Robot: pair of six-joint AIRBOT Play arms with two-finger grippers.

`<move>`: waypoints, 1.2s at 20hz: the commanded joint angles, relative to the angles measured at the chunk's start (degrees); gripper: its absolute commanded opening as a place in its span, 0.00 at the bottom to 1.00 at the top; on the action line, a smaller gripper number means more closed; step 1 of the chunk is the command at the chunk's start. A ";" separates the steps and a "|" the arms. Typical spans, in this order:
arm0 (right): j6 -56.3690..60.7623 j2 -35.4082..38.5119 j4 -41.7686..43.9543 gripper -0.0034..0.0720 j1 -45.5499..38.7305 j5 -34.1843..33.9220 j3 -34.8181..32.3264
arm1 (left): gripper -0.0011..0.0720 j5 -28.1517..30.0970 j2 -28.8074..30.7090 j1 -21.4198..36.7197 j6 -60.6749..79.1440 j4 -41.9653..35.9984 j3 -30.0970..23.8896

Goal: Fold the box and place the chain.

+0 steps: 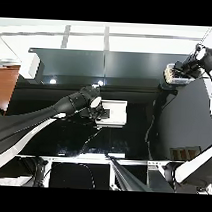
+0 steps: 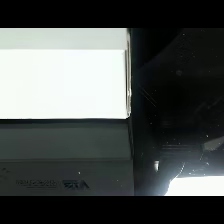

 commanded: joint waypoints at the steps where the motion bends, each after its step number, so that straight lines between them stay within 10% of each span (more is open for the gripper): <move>1: -0.31 -0.44 -0.02 0.12 -0.04 1.70 1.01 | 0.06 0.00 -0.02 0.02 0.00 0.00 0.04; 8: -11.43 3.15 0.52 0.06 -0.13 16.04 14.58 | 0.06 0.02 -0.02 0.02 0.00 0.02 0.04; 24: -14.71 17.55 11.34 0.06 -5.44 11.52 7.61 | 0.06 0.00 -0.02 0.02 0.00 0.02 0.04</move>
